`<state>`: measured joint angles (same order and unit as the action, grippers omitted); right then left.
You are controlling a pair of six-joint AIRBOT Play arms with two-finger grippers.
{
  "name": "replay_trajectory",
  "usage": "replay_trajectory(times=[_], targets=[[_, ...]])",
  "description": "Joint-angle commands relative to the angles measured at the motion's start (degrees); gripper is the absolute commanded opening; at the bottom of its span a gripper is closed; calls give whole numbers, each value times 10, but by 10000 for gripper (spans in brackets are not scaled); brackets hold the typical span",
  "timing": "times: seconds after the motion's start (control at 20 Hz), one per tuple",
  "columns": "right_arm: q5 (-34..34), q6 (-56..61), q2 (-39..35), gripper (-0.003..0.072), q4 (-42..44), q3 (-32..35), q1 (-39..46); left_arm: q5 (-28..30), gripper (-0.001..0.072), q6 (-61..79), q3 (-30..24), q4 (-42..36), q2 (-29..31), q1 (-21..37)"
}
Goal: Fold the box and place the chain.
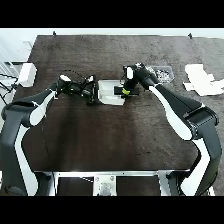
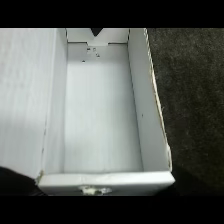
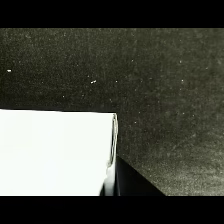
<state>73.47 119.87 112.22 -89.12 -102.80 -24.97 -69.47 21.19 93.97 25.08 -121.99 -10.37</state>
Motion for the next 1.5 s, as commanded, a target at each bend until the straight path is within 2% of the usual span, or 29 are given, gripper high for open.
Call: replay_trajectory(times=[0.0, 0.05, 0.1, 0.2, 0.3, 0.55, 0.8, 1.15, 1.2, 1.25, 1.3, 1.45], targets=[[-2, 1, 0, 53, -1, -1, -1, 0, 527, 1, 0, 2, 0, 1], [-2, 1, 0, 155, 0, -1, 0, 0, 527, 1, 0, 2, 0, 1], [-2, 1, 0, 217, 0, -1, 0, 0, 527, 1, 0, 2, 0, 1], [-1, 1, -5, 227, 0, -1, 0, 0, 527, 1, 0, 2, 0, 1], [-1, 1, -12, 314, 0, -1, 0, 0, 527, 1, 0, 2, 0, 1], [2, -12, -35, 314, 7, -1, 0, 0, 527, 1, 0, 2, 0, 1], [26, -83, -61, 314, 40, -1, 0, 0, 528, 1, 0, 2, 0, 1], [33, -154, -133, 314, 17, -1, 26, 0, 527, 1, 0, 2, 0, 1], [33, -154, -134, 320, 21, 0, 31, 0, 527, 1, 0, 2, 0, 1], [33, -154, -129, 380, 32, 3, 33, 1, 527, 1, 0, 2, 0, 1], [33, -153, -120, 407, 34, 6, 33, 0, 527, 1, 0, 2, 0, 1], [31, -136, -81, 407, 34, 8, 33, 0, 527, 1, 0, 2, 0, 1]])
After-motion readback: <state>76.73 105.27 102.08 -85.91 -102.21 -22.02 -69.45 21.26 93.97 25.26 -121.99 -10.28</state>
